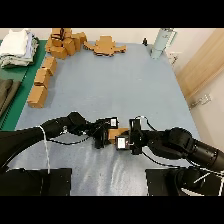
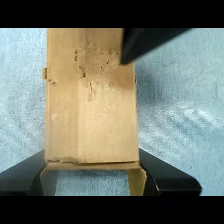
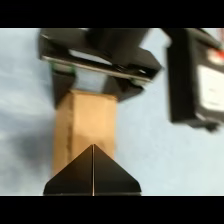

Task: Fold the box.

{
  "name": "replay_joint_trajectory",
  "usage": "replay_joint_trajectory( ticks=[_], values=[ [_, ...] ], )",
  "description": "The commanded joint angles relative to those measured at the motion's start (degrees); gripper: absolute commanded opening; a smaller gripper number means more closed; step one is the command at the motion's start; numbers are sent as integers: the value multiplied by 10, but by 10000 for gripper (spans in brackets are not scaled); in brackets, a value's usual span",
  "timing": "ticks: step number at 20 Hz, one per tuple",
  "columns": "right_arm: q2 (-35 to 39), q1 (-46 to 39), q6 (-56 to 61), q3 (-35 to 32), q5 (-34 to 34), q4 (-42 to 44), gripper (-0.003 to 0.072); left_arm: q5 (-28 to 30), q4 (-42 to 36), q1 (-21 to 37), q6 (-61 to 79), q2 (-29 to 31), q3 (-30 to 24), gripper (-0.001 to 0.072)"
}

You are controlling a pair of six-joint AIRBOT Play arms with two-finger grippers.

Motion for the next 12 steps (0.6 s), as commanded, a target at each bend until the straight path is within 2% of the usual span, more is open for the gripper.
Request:
replay_joint_trajectory(
  ticks=[1,12],
  values=[
    [4,-3,31,0,-3,-43,4,0,0,0,0,0,0,300],
    [-31,-2,31,-11,-14,19,5,0,0,0,0,0,0,300]
  ],
)
